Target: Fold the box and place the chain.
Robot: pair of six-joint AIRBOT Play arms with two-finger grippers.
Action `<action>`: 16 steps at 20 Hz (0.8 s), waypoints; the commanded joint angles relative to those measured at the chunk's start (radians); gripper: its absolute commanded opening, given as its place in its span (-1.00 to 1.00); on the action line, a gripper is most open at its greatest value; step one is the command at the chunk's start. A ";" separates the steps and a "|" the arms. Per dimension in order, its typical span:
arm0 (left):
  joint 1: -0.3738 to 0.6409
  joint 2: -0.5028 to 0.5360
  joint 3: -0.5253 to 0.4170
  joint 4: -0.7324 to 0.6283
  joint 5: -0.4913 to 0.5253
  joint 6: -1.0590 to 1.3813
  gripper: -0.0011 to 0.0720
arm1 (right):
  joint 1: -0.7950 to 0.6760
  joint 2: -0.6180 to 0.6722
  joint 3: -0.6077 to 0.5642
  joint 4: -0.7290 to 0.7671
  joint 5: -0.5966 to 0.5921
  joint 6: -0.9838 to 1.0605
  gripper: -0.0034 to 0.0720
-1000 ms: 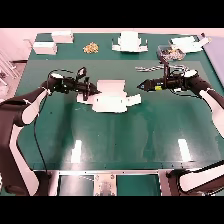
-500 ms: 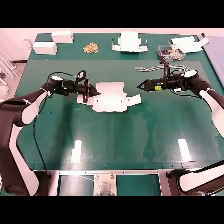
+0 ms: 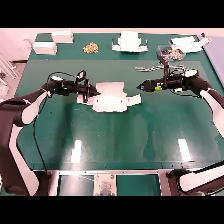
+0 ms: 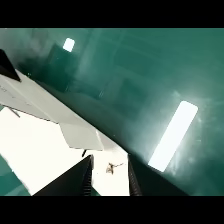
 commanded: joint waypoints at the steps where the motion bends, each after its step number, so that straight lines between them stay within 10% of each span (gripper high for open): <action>1: 0.001 0.000 0.000 0.002 0.007 0.001 -0.92 | 0.002 0.021 0.000 0.000 0.039 0.004 -0.18; 9: 0.001 0.000 0.000 0.001 0.007 0.001 -0.92 | 0.077 0.259 -0.229 0.002 0.030 -0.119 -0.38; 16: 0.001 0.000 0.000 0.001 0.007 0.001 -0.92 | 0.266 0.320 -0.446 -0.026 -0.288 -0.638 0.50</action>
